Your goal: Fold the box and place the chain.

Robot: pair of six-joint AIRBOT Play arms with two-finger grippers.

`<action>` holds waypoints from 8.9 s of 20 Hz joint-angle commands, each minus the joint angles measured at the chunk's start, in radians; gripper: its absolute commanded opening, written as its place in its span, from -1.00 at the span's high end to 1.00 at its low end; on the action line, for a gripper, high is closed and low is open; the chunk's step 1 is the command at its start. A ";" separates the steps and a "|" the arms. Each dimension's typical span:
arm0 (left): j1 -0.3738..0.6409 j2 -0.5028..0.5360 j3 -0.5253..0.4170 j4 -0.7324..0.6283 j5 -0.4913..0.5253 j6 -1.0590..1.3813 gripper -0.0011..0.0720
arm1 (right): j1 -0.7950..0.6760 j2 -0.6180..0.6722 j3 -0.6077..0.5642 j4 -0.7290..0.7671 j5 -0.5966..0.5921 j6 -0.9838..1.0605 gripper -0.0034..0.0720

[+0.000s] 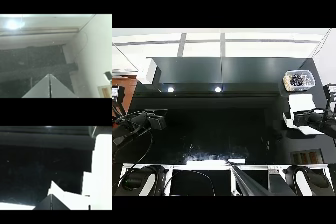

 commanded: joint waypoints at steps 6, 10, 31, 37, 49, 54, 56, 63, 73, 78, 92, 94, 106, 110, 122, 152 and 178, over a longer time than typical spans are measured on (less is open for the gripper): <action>0.000 -0.003 -0.012 -0.094 0.111 -0.001 0.89 | 0.000 0.001 0.000 0.090 -0.121 -0.001 0.87; -0.016 -0.077 -0.019 -0.242 0.168 0.058 -0.93 | 0.000 0.000 0.000 0.201 -0.173 0.002 -0.27; -0.119 -0.456 0.108 -0.199 0.221 0.200 -0.98 | -0.782 -1.094 0.950 -0.022 0.438 0.020 -1.00; -0.119 -0.463 0.108 -0.200 0.213 0.199 -0.97 | -0.756 -1.252 1.020 -0.005 0.652 -0.040 -1.00; -0.120 -0.463 0.108 -0.200 0.214 0.199 -0.97 | -0.637 -1.251 1.019 -0.174 0.700 -0.101 0.88; -0.120 -0.463 0.108 -0.200 0.214 0.199 -0.97 | -0.619 -1.164 0.920 0.047 0.718 -0.105 0.88; -0.120 -0.463 0.108 -0.199 0.215 0.200 -0.97 | -0.597 -1.104 0.825 0.110 0.719 -0.105 0.87; -0.121 -0.463 0.108 -0.202 0.215 0.199 -0.97 | -0.383 -0.818 0.443 0.348 0.565 -0.104 0.87; -0.121 -0.464 0.107 -0.211 0.119 0.198 -0.97 | 0.067 -0.238 -0.127 0.756 0.088 -0.338 0.87; -0.121 -0.486 0.107 -0.220 0.061 0.183 -0.96 | 0.188 -0.137 -0.205 0.742 0.074 -0.398 0.87; -0.200 -0.861 0.107 -0.763 -0.047 0.470 -0.96 | 0.293 -0.137 -0.208 0.681 0.010 -0.447 0.87; -0.177 -0.884 0.108 -0.779 -0.138 0.557 -0.96 | 0.293 -0.137 -0.208 0.681 0.010 -0.439 0.87; -0.164 -1.130 0.206 -0.787 -0.421 1.040 -0.90 | 0.293 -0.137 -0.208 0.669 0.016 -0.383 0.87; -0.164 -1.260 0.306 -0.780 -0.600 1.099 -0.43 | 0.293 -0.137 -0.208 0.656 0.016 -0.357 0.87; -0.164 -1.344 0.422 -0.689 -0.664 1.127 0.90 | 0.291 -0.137 -0.205 0.513 0.022 -0.247 0.21; -0.494 -1.018 0.419 -0.203 -0.112 1.192 0.90 | 0.583 -0.210 -0.190 0.275 -0.047 -0.949 -0.81; -0.494 -1.018 0.419 -0.203 -0.114 1.192 0.90 | 0.731 -0.374 -0.054 0.489 -0.274 -1.066 -0.71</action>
